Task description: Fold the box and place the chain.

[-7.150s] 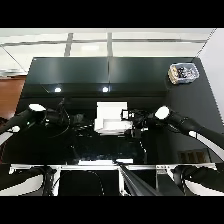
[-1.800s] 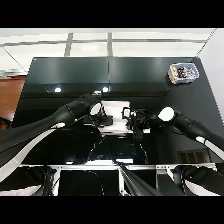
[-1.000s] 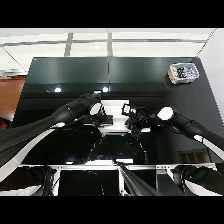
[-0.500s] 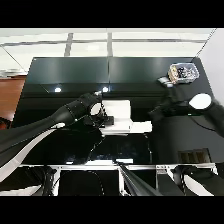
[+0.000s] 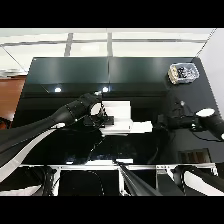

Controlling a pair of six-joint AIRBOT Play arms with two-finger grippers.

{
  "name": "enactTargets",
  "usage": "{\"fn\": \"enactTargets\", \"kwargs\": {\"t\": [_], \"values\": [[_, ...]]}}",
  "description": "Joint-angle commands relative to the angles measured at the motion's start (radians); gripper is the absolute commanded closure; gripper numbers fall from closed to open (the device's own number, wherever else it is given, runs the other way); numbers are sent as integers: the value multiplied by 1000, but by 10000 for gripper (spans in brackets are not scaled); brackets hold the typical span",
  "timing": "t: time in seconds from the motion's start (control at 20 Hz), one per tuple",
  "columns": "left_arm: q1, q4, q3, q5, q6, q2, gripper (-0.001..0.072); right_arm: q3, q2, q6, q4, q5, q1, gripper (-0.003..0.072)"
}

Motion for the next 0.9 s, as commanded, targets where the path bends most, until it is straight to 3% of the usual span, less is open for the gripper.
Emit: {"fn": "enactTargets", "kwargs": {"t": [0.0, 0.15, 0.2, 0.3, 0.75, 0.8, 0.85], "values": [[1, 0, 1, 0, 0, 0, 683, -16, -70, -107, 155, -43, 153, 669], [1, 0, 1, 0, 0, 0, 683, 40, -70, -141, 188, -22, 222, 667], [1, 0, 1, 1, 0, 0, 683, 74, -70, -146, 183, 15, 224, 616], [1, 4, 0, 3, 0, 0, 683, 134, -70, -146, 164, 61, 224, 92], [-15, 50, 3, -5, -62, 0, 685, 188, -69, -105, 164, 45, 322, 77], [-22, 61, 3, -6, -74, 0, 685, 189, -69, -98, 163, 31, 338, 102], [-25, 75, 3, -6, -87, 0, 685, 194, -69, -70, 163, 23, 357, 198]]}}
